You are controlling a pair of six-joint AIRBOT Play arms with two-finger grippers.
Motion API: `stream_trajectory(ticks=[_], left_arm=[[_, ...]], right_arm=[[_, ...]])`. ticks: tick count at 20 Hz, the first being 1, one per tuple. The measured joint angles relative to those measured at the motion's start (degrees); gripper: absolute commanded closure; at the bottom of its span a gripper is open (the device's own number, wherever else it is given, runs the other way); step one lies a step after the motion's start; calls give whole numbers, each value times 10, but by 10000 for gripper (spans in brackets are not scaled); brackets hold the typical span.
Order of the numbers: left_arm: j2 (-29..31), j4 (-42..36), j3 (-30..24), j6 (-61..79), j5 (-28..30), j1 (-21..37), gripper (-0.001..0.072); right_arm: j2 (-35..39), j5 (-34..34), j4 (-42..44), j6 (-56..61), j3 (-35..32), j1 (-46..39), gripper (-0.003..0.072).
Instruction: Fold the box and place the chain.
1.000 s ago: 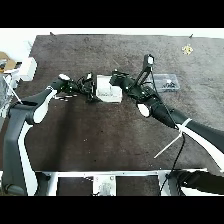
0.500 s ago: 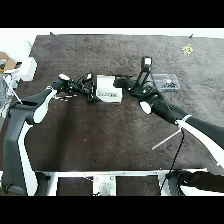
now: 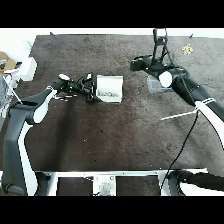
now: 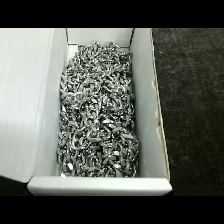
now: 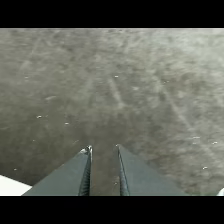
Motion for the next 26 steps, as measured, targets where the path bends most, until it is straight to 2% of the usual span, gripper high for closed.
stream_trajectory(ticks=[8, 9, 13, 21, 26], left_arm=[[0, 0, 0, 0, 0, 0, 356], [0, 0, 0, 0, 0, 0, 357], [0, 0, 0, 0, 0, 0, 357], [0, 0, 0, 0, 0, 0, 356], [0, 0, 0, 0, 0, 0, 357]], right_arm=[[-42, 47, 227, -173, 34, -67, 490], [-53, 67, 265, -207, 42, -75, 471], [-104, 170, 396, -341, 96, -102, 473], [-208, 305, 474, -496, 199, -118, 472], [-260, 388, 515, -591, 224, -119, 473]])
